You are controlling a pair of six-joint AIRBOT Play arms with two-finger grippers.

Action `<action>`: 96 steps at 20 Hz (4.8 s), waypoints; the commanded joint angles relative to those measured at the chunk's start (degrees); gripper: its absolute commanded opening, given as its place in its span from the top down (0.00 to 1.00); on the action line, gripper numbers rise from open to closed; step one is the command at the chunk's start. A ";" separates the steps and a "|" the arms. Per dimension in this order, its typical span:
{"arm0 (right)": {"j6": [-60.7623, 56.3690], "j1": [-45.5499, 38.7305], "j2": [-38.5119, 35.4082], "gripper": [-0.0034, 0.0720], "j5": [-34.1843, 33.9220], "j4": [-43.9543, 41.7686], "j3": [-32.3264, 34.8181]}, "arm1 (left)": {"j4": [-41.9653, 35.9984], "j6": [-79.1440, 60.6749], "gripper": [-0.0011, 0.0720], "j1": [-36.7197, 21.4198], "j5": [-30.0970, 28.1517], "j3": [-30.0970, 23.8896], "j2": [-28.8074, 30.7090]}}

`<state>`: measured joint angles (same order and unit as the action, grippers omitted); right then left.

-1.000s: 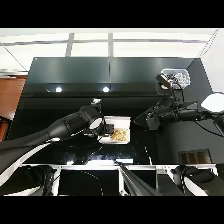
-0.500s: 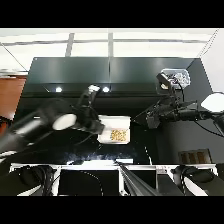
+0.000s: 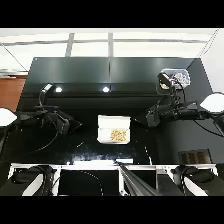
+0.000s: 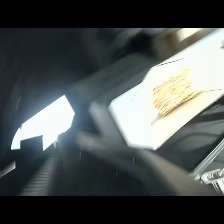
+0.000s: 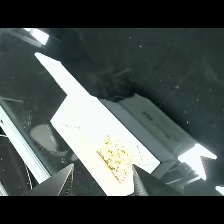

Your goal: Fold the box and place the chain.

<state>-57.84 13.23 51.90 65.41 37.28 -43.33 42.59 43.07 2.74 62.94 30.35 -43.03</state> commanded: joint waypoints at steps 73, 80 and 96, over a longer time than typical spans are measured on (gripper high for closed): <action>10.56 4.22 17.25 0.00 -6.93 6.47 -10.82 | -14.34 -56.30 0.32 22.64 -14.82 -3.85 -25.00; 25.33 10.21 17.92 0.00 4.76 9.16 -10.69 | -14.36 -56.30 0.32 22.64 -14.80 -3.85 -25.00; 21.46 19.28 11.69 0.00 -0.02 13.84 -8.68 | -14.34 -56.30 0.32 22.64 -14.71 -3.87 -25.00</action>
<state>-33.74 32.45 66.67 67.88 51.55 -52.03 28.25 -13.26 25.39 48.16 26.52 -67.99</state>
